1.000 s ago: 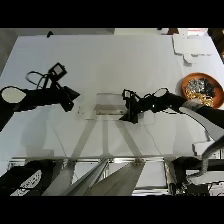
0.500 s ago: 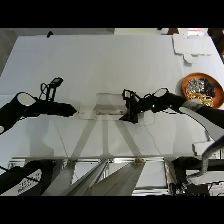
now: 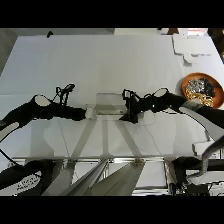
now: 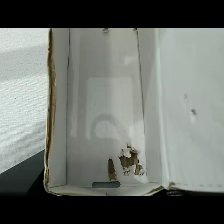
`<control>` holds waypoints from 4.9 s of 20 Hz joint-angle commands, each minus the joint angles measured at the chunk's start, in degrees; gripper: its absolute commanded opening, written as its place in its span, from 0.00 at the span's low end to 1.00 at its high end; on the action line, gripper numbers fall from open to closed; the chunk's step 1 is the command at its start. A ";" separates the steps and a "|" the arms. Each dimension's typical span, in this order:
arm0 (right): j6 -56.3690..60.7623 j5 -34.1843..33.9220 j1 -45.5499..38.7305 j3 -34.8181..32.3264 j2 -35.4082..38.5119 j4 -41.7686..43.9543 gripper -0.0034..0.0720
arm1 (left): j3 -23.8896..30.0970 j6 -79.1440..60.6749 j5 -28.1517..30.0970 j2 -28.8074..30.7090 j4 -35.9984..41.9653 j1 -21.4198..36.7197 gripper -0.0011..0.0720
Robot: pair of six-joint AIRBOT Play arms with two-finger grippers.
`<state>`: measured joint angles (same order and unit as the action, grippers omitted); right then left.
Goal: Fold the box and place the chain.
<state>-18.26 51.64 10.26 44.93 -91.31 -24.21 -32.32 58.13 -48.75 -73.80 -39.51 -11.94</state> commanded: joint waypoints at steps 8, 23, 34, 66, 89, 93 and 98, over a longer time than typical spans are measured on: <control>0.00 0.02 0.02 0.00 0.00 0.02 0.66 | 0.02 0.22 2.23 2.89 12.09 -0.94 0.23; 0.00 0.04 0.02 0.00 0.00 0.02 0.66 | 0.04 0.17 1.42 2.91 15.43 -0.98 0.39; 0.00 0.02 0.02 0.00 0.00 0.02 0.66 | 0.04 -3.04 4.13 2.69 21.68 -3.96 0.42; 0.02 0.02 0.02 0.00 0.00 0.02 0.66 | -3.21 5.31 4.79 2.21 0.04 -7.80 0.39; 0.00 0.04 0.02 0.00 0.00 0.02 0.66 | -22.60 47.17 -4.39 -7.30 -34.40 -21.03 0.39; 0.00 0.04 0.02 0.00 0.00 0.02 0.66 | -26.71 51.84 -9.09 -9.38 -38.23 -21.38 0.39; 0.02 0.02 0.02 0.00 0.00 0.02 0.66 | -28.65 56.06 -11.56 -12.59 -38.53 -23.21 0.39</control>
<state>-18.26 51.66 10.28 44.93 -91.31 -24.18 -59.75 111.13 -58.26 -84.64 -76.97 -34.20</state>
